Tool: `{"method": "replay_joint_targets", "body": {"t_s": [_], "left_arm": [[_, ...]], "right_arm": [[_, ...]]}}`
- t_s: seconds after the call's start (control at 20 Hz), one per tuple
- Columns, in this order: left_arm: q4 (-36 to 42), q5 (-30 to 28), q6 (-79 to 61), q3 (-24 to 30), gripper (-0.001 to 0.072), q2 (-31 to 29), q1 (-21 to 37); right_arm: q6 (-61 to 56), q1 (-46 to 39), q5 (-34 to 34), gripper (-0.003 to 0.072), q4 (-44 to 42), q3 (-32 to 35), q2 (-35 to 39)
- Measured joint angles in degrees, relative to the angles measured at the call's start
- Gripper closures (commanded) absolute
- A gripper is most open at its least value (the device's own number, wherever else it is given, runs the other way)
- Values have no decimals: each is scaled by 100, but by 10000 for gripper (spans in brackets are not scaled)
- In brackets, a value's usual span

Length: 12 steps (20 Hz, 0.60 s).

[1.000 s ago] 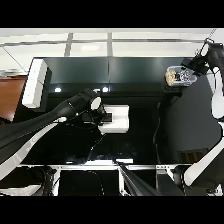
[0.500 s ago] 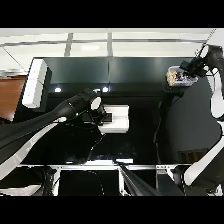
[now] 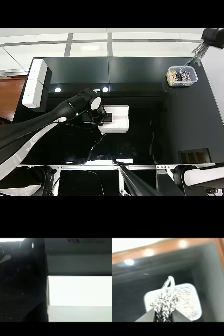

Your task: Fold the box and place the chain.

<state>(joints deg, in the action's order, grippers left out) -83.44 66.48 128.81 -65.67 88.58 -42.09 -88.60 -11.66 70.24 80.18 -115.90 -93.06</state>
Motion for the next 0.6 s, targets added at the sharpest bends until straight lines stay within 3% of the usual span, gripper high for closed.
{"method": "replay_joint_targets", "body": {"t_s": [0.25, 0.6], "left_arm": [[0, 2, -2, 0, 686, 0, 0], [0, 0, -2, 0, 686, 0, 0]], "right_arm": [[415, 474, 472, 675, -739, 295, 1351], [647, 2031, 1600, 674, -1346, 1541, 2900]]}}
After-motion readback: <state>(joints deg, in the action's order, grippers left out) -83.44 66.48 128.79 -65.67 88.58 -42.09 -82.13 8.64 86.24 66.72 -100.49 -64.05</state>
